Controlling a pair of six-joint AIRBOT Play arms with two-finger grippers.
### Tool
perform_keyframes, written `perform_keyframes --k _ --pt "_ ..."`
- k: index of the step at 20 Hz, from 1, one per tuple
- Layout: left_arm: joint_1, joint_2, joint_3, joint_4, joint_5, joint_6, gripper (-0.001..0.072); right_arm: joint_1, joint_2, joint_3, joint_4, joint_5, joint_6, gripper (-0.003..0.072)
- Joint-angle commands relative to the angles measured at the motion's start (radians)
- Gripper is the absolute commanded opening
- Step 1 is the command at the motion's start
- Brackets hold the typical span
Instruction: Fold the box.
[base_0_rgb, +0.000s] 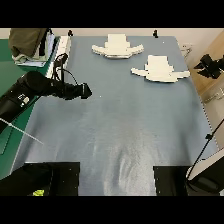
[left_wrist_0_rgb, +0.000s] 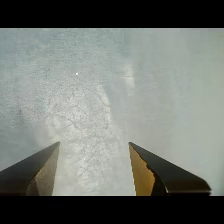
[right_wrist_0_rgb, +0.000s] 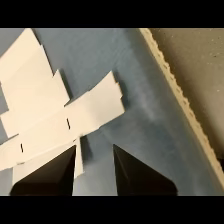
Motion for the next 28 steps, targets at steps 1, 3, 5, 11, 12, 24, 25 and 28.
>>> perform_keyframes --k 1,3,5,11,12,24,25,28 --pt "0.0 -0.001 0.0 -0.006 0.006 -0.065 0.0651 -0.052 -0.176 0.153 0.114 -0.036 -0.073 0.0365" --pt "0.0 -0.001 0.0 -0.006 0.006 -0.071 0.065 -0.052 -0.207 0.145 0.121 -0.097 -0.094 0.0363" --pt "0.0 -0.001 0.0 -0.006 0.006 -0.072 0.0651 -0.052 -0.227 0.145 0.143 -0.097 -0.135 0.0363" --pt "0.0 -0.012 0.0 -0.006 0.006 -0.089 0.0651 -0.037 -0.231 0.137 0.209 -0.059 -0.19 0.0363" --pt "0.0 -0.018 0.0 -0.006 0.006 -0.089 0.0651 -0.033 -0.232 0.133 0.212 -0.054 -0.199 0.0363" --pt "0.0 -0.03 0.0 -0.007 0.002 -0.088 0.0374 0.015 -0.205 0.132 0.536 0.177 -0.365 0.0005" --pt "0.0 -0.028 0.001 -0.006 -0.003 -0.084 0.0185 0.023 -0.185 0.127 0.536 0.212 -0.364 0.0003" --pt "0.0 -0.028 0.002 -0.007 -0.011 -0.085 0.0106 0.06 -0.044 -0.046 0.504 0.225 -0.361 0.0002"
